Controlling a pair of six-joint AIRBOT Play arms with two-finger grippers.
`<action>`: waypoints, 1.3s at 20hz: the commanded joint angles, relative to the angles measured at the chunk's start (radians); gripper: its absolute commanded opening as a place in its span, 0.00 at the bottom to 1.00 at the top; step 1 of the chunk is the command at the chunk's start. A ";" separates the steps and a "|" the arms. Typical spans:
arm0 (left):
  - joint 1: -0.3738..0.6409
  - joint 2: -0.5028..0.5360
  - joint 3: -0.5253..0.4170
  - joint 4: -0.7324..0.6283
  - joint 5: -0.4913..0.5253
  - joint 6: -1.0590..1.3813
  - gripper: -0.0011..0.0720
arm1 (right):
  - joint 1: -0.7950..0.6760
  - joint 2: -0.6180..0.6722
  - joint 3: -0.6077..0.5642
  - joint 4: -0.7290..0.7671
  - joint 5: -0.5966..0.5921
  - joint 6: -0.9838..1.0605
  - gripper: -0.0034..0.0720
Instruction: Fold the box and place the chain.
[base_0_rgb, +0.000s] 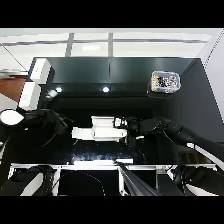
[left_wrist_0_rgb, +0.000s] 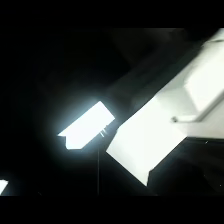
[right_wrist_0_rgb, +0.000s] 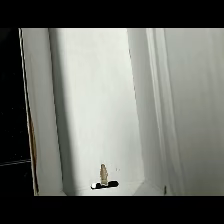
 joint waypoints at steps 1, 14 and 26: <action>0.237 0.011 -0.043 0.087 -0.094 -0.320 0.05 | 0.001 0.000 0.000 0.000 0.000 0.000 0.74; 0.098 -0.420 -0.128 -0.251 -0.062 -0.293 0.05 | 0.015 0.000 -0.001 0.000 0.001 0.000 0.74; -0.126 -0.420 0.008 -0.246 -0.142 -0.223 0.98 | 0.014 0.000 0.000 -0.001 0.001 0.000 0.74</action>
